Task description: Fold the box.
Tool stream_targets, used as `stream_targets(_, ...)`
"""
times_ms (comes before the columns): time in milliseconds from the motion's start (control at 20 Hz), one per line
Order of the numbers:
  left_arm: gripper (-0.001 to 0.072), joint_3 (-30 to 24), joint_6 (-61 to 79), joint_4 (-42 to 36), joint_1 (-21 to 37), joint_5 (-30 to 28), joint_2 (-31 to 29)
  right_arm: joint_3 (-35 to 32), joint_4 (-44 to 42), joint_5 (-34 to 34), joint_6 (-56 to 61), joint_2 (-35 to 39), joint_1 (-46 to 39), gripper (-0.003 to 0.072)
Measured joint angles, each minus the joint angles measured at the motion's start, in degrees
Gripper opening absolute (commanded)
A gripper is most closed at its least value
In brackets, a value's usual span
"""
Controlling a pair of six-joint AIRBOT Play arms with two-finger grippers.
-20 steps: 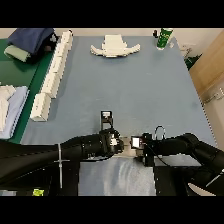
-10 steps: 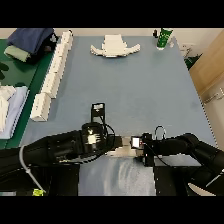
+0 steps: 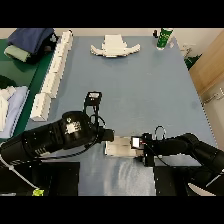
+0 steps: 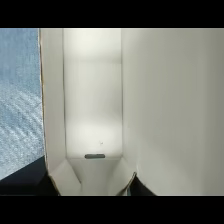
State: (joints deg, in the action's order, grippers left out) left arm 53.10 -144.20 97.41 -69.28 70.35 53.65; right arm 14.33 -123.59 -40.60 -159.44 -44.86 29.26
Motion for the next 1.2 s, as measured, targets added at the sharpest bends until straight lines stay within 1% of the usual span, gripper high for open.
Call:
stream_targets(150,0.0014,0.0,17.2,-3.0,6.9,-1.3,-2.4,0.0,0.0,0.0,0.0,0.0,0.0,0.0428)
stream_targets(300,0.0017,-0.5,43.6,-10.3,16.5,-2.8,-5.7,0.0,0.0,0.0,0.0,0.0,0.0,0.0428)
stream_targets(350,0.0155,-1.1,53.5,-13.6,20.0,-3.0,-6.6,0.0,0.0,0.0,0.0,0.0,0.0,0.0428)
stream_targets(400,0.0576,-2.0,64.4,-17.8,24.0,-3.2,-7.5,0.0,0.0,0.0,0.0,0.0,0.0,0.0427)
stream_targets(450,0.0697,-3.2,73.8,-22.0,27.8,-3.6,-8.2,0.0,0.0,0.0,0.0,0.0,0.0,0.0428)
stream_targets(600,0.0697,-9.0,98.0,-34.1,37.8,-6.0,-9.2,0.0,0.0,0.0,0.0,0.0,0.0,0.0427)
stream_targets(700,0.0697,-14.4,110.6,-41.1,41.5,-8.0,-9.5,0.0,0.0,0.0,0.0,0.0,0.0,0.0427)
stream_targets(800,0.0697,-20.1,122.1,-47.3,43.5,-10.3,-9.6,0.0,0.0,0.0,0.0,0.0,0.0,0.0427)
stream_targets(900,0.0697,-25.6,132.4,-53.2,43.8,-13.0,-9.3,0.0,0.1,0.0,0.0,0.0,0.0,0.0427)
stream_targets(1000,0.0698,-29.9,140.1,-57.4,42.4,-16.4,-8.8,0.0,0.2,0.0,0.0,0.0,0.0,0.0427)
stream_targets(1100,0.0698,-32.6,144.8,-60.5,40.1,-19.1,-7.9,0.0,0.2,0.0,0.0,0.0,0.0,0.0427)
stream_targets(1200,0.0698,-34.0,147.5,-63.5,37.7,-22.3,-6.5,0.0,0.2,0.0,0.0,0.0,0.0,0.0427)
